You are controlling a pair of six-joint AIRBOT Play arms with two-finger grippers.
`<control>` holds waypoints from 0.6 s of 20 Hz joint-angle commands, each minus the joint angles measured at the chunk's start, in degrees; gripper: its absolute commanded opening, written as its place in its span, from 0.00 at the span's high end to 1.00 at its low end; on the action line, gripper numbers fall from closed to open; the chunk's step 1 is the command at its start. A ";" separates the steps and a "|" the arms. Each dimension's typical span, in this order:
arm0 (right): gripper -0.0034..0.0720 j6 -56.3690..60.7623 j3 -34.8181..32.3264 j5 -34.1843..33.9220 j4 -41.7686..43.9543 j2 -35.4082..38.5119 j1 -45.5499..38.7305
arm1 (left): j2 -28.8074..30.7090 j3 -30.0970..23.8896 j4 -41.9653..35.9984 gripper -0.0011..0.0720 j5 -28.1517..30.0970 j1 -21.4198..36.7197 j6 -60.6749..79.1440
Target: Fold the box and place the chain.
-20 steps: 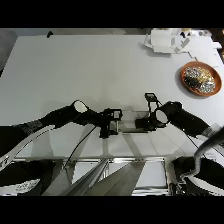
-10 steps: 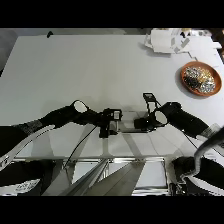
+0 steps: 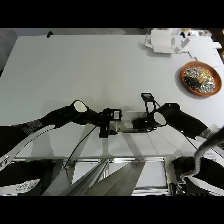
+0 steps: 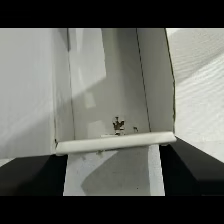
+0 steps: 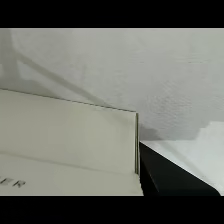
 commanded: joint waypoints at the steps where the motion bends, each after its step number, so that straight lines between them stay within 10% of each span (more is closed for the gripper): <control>1: 0.48 0.15 -0.02 2.32 -0.44 1.53 0.11 | 0.02 0.00 -0.02 0.78 -0.04 0.02 -0.11; 12: 0.36 -4.22 1.01 11.82 -6.82 15.15 -3.30 | 0.02 0.00 -0.04 0.78 -0.07 0.02 -0.11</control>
